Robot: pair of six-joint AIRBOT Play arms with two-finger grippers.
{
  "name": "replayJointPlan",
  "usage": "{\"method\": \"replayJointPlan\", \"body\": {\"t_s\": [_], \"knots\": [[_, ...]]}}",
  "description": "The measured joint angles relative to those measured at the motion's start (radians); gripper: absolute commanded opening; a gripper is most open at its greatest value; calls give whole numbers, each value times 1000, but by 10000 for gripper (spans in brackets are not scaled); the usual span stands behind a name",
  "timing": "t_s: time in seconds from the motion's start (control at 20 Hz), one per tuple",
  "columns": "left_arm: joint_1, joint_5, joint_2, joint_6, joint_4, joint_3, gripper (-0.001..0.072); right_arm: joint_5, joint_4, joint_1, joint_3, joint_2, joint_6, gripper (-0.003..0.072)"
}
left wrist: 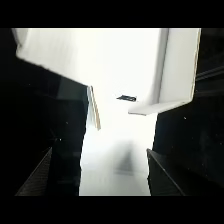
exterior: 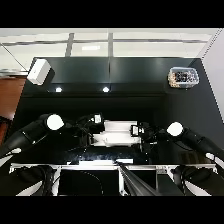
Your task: Fold the box and place the chain.
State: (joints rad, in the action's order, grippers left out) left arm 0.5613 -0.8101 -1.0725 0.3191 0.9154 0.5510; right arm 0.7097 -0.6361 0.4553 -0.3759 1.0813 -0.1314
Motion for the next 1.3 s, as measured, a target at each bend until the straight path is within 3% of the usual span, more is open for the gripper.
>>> {"method": "replayJointPlan", "body": {"t_s": [0.25,0.3,0.35,0.4,0.55,0.7,0.8,1.3], "knots": [[71,59,-40,-31,-17,0,654,0,0,0,0,0,0,531],[87,70,-49,-37,-29,0,530,0,0,0,0,0,0,531],[103,76,-57,-44,-34,0,459,0,0,0,0,0,0,531],[115,85,-62,-48,-43,0,458,0,0,0,0,0,0,531],[137,97,-71,-55,-54,0,350,0,0,0,0,0,0,531],[145,108,-74,-58,-62,0,334,0,2,0,0,0,0,531],[147,113,-76,-59,-72,0,220,0,5,0,0,0,1,531],[193,188,-98,-61,-183,0,221,0,9,0,0,0,0,531]]}}
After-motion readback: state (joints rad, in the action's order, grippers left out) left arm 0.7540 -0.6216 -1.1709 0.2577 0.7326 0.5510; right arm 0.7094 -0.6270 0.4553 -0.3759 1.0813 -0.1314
